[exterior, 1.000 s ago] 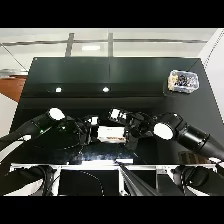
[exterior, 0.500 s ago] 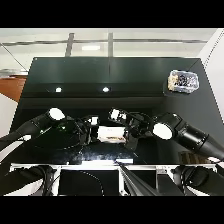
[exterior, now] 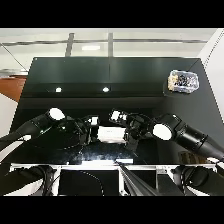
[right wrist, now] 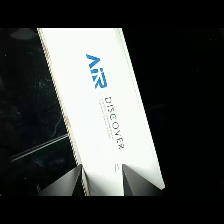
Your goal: Fold the box and place the chain.
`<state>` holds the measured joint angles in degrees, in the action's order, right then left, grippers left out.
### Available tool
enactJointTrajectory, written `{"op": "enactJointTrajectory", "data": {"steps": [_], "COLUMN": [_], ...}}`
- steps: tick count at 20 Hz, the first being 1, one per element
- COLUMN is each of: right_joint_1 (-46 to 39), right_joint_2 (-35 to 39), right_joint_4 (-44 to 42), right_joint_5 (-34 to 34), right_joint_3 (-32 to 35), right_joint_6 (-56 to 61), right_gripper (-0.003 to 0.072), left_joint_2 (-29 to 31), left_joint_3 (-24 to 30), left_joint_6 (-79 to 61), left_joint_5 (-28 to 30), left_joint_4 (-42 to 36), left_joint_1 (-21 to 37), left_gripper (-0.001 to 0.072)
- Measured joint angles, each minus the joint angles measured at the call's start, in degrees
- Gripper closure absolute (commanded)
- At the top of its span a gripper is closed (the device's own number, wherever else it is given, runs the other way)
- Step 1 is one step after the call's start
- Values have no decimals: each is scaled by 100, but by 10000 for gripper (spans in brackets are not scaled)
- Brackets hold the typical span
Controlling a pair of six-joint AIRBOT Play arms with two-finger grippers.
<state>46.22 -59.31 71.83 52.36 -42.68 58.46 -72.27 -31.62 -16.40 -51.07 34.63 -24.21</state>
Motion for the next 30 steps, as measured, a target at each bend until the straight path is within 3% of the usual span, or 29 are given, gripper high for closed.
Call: {"op": "enactJointTrajectory", "data": {"steps": [9, 13, 14, 15, 16, 23, 30], "right_joint_1": [28, 13, -13, -66, -138, -743, -863], "right_joint_2": [-70, 7, 57, 105, 140, 101, -715], "right_joint_4": [-179, -221, -243, -289, -358, -2371, -3775], "right_joint_5": [-157, 116, 234, 341, 428, -168, -422], "right_joint_3": [142, 22, -7, -26, -37, 372, 575], "right_joint_6": [0, 129, 229, 402, 599, 1429, 1591], "right_gripper": [372, 372, 439, 618, 651, 655, 655], "left_joint_2": [0, 0, 0, 0, 0, 0, 0], "left_joint_3": [0, 0, 0, 0, 0, 0, 0], "left_joint_6": [2, 0, 0, 0, 0, 2, -11], "left_joint_5": [0, 0, 0, 0, 0, 0, 0], "left_joint_4": [0, 0, 0, 0, 0, -2, 0], "left_joint_1": [2, 0, 2, 0, 0, 0, 0], "left_gripper": [360, 360, 360, 360, 360, 360, 359]}}
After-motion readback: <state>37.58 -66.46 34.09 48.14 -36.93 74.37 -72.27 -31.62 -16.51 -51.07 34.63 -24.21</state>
